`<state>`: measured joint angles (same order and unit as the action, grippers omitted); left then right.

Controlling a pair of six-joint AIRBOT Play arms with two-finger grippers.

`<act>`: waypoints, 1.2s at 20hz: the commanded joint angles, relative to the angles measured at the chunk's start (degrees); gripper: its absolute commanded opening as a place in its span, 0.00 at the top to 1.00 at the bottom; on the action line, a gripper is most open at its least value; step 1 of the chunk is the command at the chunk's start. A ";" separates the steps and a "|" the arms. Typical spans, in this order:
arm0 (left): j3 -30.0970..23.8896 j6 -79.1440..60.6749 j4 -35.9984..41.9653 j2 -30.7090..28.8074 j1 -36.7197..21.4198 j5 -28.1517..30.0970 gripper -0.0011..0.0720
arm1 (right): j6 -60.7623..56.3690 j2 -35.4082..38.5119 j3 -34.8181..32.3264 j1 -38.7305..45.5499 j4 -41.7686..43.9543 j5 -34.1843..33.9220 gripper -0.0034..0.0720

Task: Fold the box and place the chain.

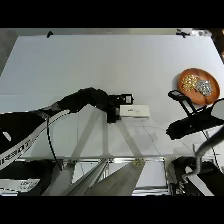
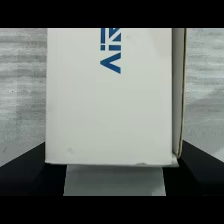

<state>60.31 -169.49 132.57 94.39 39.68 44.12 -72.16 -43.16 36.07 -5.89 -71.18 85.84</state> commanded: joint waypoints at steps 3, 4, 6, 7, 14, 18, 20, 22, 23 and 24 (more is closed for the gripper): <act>0.07 3.02 -0.17 -3.41 -1.92 -0.15 0.48 | -1.55 0.04 0.11 0.31 -0.22 -2.38 0.94; 0.07 5.75 -0.57 -4.79 -3.45 -1.57 0.51 | -1.55 0.04 0.11 0.31 -0.20 -2.86 0.94; 0.07 10.93 -3.19 -7.63 -7.69 -3.43 0.51 | -1.55 0.04 0.11 0.31 -0.22 -3.21 0.94; 0.07 14.01 -5.18 -9.01 -10.29 -3.65 0.51 | -1.53 0.04 0.11 0.31 -0.22 -3.21 0.94; 0.04 39.32 -26.56 -13.05 -34.62 1.49 0.50 | -1.51 0.04 0.11 0.31 -0.24 -4.26 0.94; 0.04 44.50 -29.86 -13.05 -48.43 4.20 0.51 | -1.51 0.04 0.11 0.31 -0.24 -4.24 0.94; 0.04 47.25 -33.00 -13.05 -54.40 5.62 0.50 | -1.51 0.04 0.11 0.31 -0.22 -4.24 0.94; 0.04 50.01 -35.95 -13.03 -59.84 7.39 0.50 | -1.53 0.04 0.11 0.31 -0.24 -4.24 0.94; 0.04 50.25 -35.76 -13.03 -62.40 8.68 0.50 | -1.51 0.04 0.11 0.31 -0.24 -4.26 0.94; 0.04 50.21 -35.21 -13.03 -64.32 9.92 0.47 | -1.51 0.04 0.11 0.31 -0.22 -4.28 0.94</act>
<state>60.36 -122.43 99.70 81.41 -17.41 50.46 -73.67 -43.16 36.14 -5.63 -71.42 81.65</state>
